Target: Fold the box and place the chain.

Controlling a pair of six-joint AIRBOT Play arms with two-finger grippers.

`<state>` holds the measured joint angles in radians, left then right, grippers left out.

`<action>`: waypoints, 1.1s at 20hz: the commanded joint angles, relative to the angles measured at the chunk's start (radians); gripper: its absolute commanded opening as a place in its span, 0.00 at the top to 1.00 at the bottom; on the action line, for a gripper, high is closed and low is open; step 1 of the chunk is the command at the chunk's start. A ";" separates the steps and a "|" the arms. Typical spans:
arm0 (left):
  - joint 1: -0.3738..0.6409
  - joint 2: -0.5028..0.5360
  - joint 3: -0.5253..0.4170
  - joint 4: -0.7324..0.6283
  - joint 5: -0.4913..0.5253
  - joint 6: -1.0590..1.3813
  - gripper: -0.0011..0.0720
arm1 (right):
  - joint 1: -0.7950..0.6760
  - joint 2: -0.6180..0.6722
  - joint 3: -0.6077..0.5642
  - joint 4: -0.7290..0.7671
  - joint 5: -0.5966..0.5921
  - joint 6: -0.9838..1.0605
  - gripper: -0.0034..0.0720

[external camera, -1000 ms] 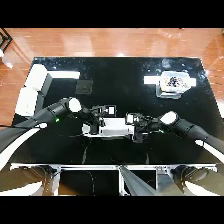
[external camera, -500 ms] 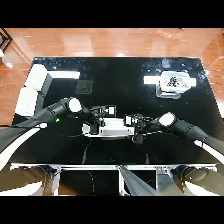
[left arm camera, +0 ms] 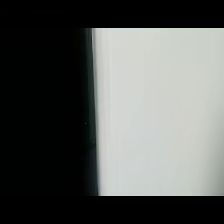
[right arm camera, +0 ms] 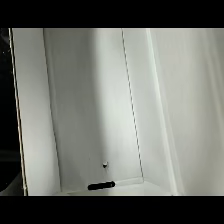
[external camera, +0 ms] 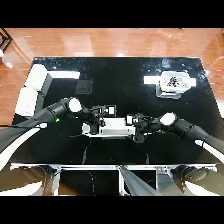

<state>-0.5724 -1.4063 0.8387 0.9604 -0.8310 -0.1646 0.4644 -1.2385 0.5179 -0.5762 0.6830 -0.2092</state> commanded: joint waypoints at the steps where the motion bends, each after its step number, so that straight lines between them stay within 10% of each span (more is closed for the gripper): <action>1: 0.000 0.000 0.000 0.001 0.000 0.001 0.96 | 0.000 -0.001 0.001 -0.001 -0.003 0.000 0.05; 6: 0.000 0.000 0.000 0.000 -0.001 0.001 0.96 | 0.001 -0.001 0.001 -0.001 -0.003 0.000 0.17; 8: 0.000 0.000 0.000 0.000 -0.001 0.001 0.96 | 0.001 -0.001 0.001 0.000 -0.007 0.001 0.41; 17: 0.000 0.002 0.000 0.002 -0.005 0.001 0.95 | 0.001 -0.001 0.001 0.000 -0.007 0.002 0.43; 22: 0.004 0.044 0.000 0.069 -0.008 0.000 0.20 | 0.001 -0.001 0.001 0.000 -0.007 0.002 0.43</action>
